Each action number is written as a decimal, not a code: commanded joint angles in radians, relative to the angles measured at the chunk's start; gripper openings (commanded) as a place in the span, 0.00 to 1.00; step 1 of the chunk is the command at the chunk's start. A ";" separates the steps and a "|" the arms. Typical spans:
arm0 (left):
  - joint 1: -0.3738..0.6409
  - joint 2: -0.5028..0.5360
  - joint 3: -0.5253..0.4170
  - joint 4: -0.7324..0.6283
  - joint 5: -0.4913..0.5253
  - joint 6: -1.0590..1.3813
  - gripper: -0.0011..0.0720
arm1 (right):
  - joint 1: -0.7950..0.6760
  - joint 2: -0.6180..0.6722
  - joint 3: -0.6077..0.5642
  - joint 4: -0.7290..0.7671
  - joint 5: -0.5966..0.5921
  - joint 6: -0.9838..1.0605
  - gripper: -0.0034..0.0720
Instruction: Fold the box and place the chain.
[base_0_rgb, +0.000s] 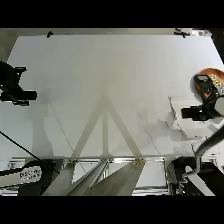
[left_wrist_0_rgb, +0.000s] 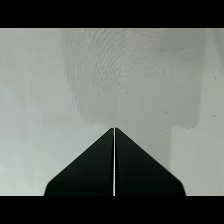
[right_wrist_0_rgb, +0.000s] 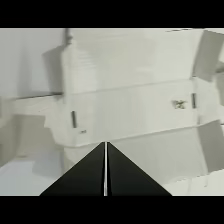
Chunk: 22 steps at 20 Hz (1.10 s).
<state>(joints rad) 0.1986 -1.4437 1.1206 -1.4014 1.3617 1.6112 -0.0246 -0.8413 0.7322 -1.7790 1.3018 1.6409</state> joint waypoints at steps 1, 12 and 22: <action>0.001 0.001 0.000 0.000 0.000 0.000 0.03 | -0.227 -0.132 0.048 -0.054 -0.068 -0.108 0.06; 0.001 0.001 0.000 0.000 -0.001 0.000 0.03 | -0.414 -0.362 0.204 -0.241 -0.126 -0.195 0.75; 0.001 0.001 0.000 0.000 -0.001 0.000 0.03 | -0.437 -0.594 0.204 -0.288 -0.140 -0.211 0.23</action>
<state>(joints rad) 0.1986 -1.4437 1.1206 -1.4014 1.3605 1.6112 -0.4587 -1.3922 0.9352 -2.0594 1.1538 1.4391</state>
